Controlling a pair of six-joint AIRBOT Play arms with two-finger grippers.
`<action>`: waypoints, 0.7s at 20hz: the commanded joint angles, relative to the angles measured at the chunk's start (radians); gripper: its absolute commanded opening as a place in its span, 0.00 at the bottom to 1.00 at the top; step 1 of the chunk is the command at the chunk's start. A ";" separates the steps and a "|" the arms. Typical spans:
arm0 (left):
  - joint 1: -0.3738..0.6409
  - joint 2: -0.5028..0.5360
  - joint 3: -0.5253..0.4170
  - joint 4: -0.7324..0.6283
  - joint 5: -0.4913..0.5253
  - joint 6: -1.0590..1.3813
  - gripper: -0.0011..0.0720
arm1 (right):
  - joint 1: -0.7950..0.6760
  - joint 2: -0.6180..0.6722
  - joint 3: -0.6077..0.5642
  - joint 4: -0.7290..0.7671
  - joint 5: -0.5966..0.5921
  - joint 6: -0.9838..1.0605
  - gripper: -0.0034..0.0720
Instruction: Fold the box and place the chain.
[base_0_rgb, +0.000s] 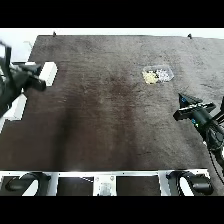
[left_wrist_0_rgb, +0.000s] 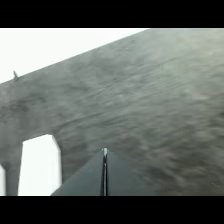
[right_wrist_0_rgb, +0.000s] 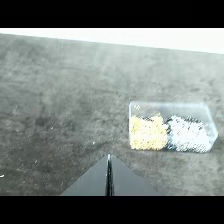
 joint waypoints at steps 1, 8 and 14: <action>-0.040 0.267 -0.242 -0.066 0.024 0.012 0.03 | -0.007 0.049 0.000 -0.076 0.049 0.006 0.05; -0.040 0.581 -0.545 -0.094 -0.006 -0.025 0.03 | -0.007 0.205 -0.106 -0.235 0.108 0.178 0.05; -0.040 0.582 -0.604 -0.094 0.003 -0.023 0.03 | -0.007 0.256 -0.196 -0.306 0.045 0.230 0.05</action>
